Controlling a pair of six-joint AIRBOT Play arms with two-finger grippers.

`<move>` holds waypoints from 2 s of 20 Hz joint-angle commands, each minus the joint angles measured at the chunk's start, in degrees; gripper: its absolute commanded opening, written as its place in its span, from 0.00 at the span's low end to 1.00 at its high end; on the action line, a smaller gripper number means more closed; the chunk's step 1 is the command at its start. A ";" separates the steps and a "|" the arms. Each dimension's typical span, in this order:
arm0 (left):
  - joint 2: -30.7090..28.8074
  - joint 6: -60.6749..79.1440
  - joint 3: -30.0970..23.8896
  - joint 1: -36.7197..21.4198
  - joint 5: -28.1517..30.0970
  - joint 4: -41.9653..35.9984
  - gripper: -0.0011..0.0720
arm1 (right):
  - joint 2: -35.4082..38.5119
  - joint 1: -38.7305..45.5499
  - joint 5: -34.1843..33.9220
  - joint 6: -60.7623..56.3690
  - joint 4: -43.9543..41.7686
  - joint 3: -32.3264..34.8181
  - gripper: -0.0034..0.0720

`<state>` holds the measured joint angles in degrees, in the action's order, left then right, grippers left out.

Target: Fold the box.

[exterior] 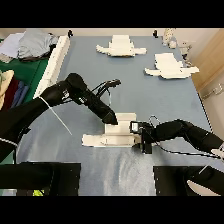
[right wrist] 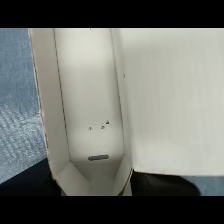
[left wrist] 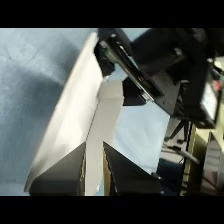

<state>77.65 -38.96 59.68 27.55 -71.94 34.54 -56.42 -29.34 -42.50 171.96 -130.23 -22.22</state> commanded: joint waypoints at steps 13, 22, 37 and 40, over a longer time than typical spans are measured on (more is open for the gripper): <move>-36.63 23.52 -26.03 -7.17 15.43 12.41 0.75 | -0.04 -0.04 0.00 0.00 -0.02 0.04 0.76; -29.55 36.87 -36.22 0.13 26.43 10.23 0.75 | -0.04 -0.04 0.00 0.00 -0.02 0.02 0.76; -22.21 38.36 -33.48 7.13 31.89 5.66 0.09 | -0.04 -0.04 0.00 0.00 -0.02 0.04 0.77; -22.10 38.40 -33.48 7.98 31.95 4.72 0.09 | -0.04 -0.04 0.00 0.00 -0.02 0.04 0.77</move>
<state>55.05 -0.60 25.91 34.72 -40.23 40.12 -56.42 -29.36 -42.50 171.98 -130.23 -22.22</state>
